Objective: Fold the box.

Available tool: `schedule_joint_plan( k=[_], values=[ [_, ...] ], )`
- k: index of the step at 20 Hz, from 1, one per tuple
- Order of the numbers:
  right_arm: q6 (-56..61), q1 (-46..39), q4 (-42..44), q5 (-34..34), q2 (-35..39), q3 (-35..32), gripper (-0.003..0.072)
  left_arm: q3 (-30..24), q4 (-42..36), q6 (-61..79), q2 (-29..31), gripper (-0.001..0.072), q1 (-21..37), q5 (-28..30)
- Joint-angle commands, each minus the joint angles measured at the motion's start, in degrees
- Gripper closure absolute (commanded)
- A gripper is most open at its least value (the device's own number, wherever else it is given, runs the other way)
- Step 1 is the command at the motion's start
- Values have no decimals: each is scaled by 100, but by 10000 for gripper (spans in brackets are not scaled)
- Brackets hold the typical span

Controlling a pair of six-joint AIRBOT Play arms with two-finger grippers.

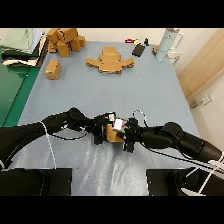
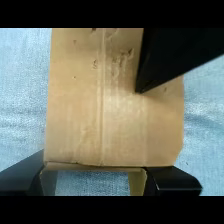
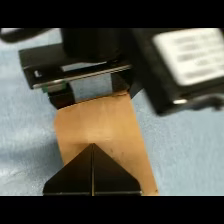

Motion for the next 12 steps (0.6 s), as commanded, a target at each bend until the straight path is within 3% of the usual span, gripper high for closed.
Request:
schedule_joint_plan(
  k=[1, 8, 10, 12],
  values=[
    [2, 221, -402, 249, 81, -212, 681, 7, 0, 2, -2, 246, 4, 2],
    [4, 214, -848, 437, 81, -210, 658, 7, 0, 2, -2, 246, 4, 2],
    [4, 216, -844, 435, 81, -210, 485, 7, 0, 2, -2, 246, 4, 2],
    [2, 216, -844, 426, 136, -210, 443, 7, 0, 2, -2, 246, 4, 2]
  ],
)
